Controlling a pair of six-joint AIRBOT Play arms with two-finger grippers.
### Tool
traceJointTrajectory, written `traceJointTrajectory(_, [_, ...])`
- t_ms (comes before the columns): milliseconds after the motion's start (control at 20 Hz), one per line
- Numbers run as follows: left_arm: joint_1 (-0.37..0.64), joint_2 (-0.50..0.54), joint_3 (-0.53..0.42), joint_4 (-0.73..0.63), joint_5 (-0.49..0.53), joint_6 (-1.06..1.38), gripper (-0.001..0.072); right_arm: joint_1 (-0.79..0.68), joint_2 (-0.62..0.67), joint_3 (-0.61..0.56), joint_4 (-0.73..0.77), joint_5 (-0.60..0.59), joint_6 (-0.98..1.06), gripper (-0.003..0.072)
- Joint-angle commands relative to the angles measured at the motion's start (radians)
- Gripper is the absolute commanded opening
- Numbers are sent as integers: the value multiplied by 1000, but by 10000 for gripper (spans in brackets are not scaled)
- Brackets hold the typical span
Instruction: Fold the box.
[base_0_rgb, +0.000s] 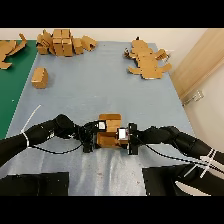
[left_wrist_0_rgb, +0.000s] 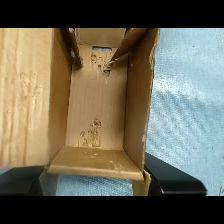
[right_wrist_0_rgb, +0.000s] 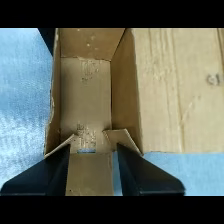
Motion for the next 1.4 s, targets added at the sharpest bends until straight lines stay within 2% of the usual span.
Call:
traceJointTrajectory(0, [0, 0, -1, 0, 0, 0, 612, 1, 0, 0, -3, 32, -32, 481])
traceJointTrajectory(1350, [0, 0, -1, 4, 2, 2, 612, 1, 0, 0, -18, 44, -32, 478])
